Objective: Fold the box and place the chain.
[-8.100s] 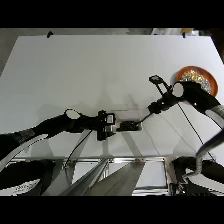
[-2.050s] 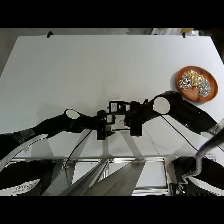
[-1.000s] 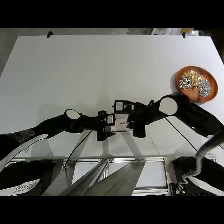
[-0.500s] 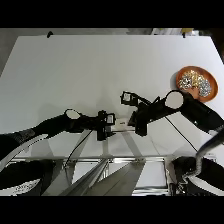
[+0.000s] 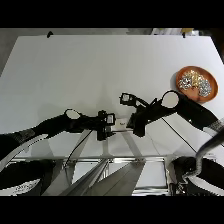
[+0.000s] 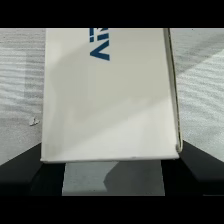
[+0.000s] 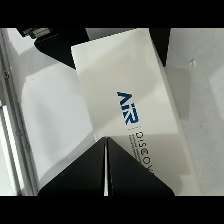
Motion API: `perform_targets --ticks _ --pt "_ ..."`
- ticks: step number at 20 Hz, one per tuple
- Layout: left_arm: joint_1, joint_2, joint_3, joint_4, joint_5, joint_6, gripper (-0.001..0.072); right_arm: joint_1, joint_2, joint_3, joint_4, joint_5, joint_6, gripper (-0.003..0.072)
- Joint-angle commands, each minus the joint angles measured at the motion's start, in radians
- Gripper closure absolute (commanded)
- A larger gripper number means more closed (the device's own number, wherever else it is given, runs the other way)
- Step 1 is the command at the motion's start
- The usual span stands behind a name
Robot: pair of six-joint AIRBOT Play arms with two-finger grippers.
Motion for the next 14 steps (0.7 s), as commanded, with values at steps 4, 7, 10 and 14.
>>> perform_targets --ticks 4,7,10,14 --pt "0.0 0.0 0.0 0.0 -0.001 0.0 0.0539 0.048 -0.01 -0.017 -0.042 -0.014 0.0 0.0664" --pt "0.0 0.0 0.0 0.0 -0.001 0.0 0.0539 0.056 -0.01 -0.043 -0.045 -0.054 0.01 0.0664" --pt "0.0 0.0 0.0 0.0 -0.001 0.0 0.0539 0.056 -0.01 -0.071 -0.044 -0.078 0.011 0.0664" --pt "0.0 0.0 0.0 0.0 -0.001 0.0 0.0539 0.055 -0.009 -0.073 -0.045 -0.08 0.011 0.0664"
